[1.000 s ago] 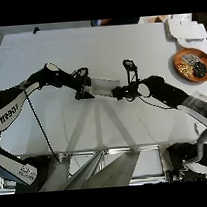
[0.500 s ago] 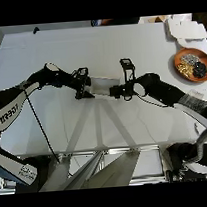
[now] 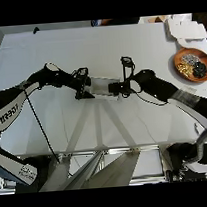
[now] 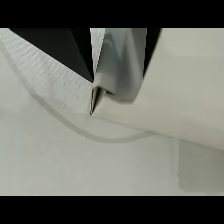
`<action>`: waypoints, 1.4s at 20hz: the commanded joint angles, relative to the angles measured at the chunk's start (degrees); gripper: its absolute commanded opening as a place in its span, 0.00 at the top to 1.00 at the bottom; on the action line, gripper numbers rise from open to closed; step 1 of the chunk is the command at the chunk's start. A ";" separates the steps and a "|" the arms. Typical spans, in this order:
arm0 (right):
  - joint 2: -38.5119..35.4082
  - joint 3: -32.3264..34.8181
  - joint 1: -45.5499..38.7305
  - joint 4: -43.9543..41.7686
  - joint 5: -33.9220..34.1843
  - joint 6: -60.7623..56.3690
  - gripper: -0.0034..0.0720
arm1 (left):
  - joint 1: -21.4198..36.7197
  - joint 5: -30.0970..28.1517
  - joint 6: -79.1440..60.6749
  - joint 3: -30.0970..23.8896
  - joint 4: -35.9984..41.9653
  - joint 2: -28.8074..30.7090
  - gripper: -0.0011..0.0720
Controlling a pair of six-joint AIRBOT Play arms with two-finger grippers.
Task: Fold the box and place the chain.
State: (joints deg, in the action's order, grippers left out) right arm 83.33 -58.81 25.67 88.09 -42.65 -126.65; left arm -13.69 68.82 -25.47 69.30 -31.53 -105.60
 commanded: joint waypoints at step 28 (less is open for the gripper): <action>9.42 -10.60 4.39 11.10 -13.03 -20.11 0.29 | 0.02 -0.02 -0.02 0.00 -0.02 -0.04 0.51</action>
State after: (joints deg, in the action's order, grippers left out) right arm 92.66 -69.38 29.87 98.98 -56.36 -146.28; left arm -13.67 68.79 -25.50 69.30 -31.53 -105.62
